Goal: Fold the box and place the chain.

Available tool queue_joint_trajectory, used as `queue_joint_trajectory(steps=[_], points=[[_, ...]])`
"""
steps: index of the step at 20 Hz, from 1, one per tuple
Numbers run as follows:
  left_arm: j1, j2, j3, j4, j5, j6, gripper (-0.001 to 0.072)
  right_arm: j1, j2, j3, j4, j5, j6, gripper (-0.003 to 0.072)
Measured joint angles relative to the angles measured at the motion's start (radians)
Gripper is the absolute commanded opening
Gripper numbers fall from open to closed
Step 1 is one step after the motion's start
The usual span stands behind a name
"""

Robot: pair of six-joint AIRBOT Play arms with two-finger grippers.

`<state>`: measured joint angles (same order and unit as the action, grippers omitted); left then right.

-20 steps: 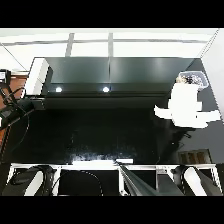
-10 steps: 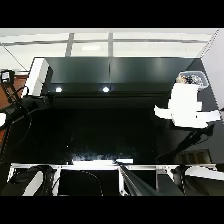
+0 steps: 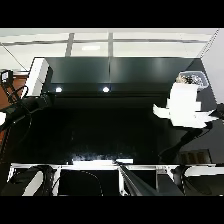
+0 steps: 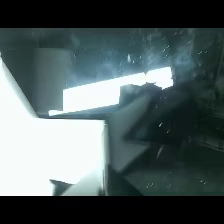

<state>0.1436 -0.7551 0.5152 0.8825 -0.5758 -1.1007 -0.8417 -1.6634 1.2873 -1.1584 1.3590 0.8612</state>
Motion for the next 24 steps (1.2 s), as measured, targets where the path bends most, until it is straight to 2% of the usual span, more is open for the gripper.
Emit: queue_joint_trajectory(steps=[3,6,10,14,19,21,24], points=[[0.000,0.000,0.000,-0.003,-0.003,-0.018,0.0711,0.004,0.016,0.002,0.016,0.072,-0.006,0.0006],[0.000,0.000,0.000,-0.005,-0.008,-0.028,0.0710,0.010,0.073,-0.026,0.114,0.129,-0.006,0.0007],[-0.005,0.000,0.000,-0.028,-0.013,-0.032,0.0710,0.056,0.219,-0.176,0.250,0.150,-0.016,0.0009],[-0.059,-0.011,0.000,-0.048,-0.051,-0.032,0.0710,0.181,0.433,-0.422,0.397,0.076,-0.069,0.0009],[-0.264,-0.091,0.003,-0.097,-0.067,-0.032,0.0703,0.444,0.653,-0.705,0.567,-0.087,-0.119,0.0009],[-0.352,-0.154,0.027,-0.124,-0.054,-0.023,0.0702,0.568,0.693,-0.774,0.600,-0.150,-0.126,0.0009],[-0.418,-0.303,0.119,-0.151,-0.134,-0.012,0.0703,0.735,0.719,-0.831,0.622,-0.242,-0.129,0.0009]])
